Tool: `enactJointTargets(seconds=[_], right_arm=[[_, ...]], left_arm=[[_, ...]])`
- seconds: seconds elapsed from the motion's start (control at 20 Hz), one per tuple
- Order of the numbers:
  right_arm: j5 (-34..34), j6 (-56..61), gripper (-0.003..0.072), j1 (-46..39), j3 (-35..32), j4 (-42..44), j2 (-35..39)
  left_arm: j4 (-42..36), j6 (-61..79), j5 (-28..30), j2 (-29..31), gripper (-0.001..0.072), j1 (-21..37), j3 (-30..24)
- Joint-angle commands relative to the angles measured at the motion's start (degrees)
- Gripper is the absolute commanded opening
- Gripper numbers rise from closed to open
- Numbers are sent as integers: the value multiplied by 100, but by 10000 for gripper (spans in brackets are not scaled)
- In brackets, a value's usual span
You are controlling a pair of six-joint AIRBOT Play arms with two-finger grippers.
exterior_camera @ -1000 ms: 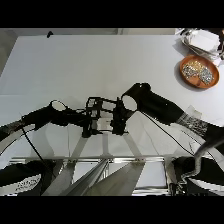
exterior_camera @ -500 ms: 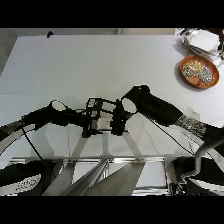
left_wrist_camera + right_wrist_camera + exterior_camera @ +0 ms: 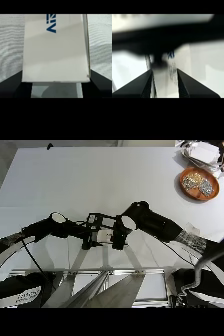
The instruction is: Fold the box and place the chain.
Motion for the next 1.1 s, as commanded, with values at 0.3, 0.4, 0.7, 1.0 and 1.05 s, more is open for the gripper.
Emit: enactJointTargets(seconds=[0.3,0.4,0.7,1.0,1.05], right_arm=[[-103,20,348,11,-2,168,470],[-98,20,347,11,-4,225,632],[-299,848,12,-52,-254,247,1147],[-3628,1810,12,203,-2105,855,1513],[-4009,1945,11,273,-2312,868,1515]], left_arm=[[-9,-24,-2,4,273,2,0],[-7,-24,-2,4,273,2,0],[-9,-24,-2,4,273,2,0],[-9,-24,-2,4,273,2,0],[-9,-24,-2,4,273,2,0]])
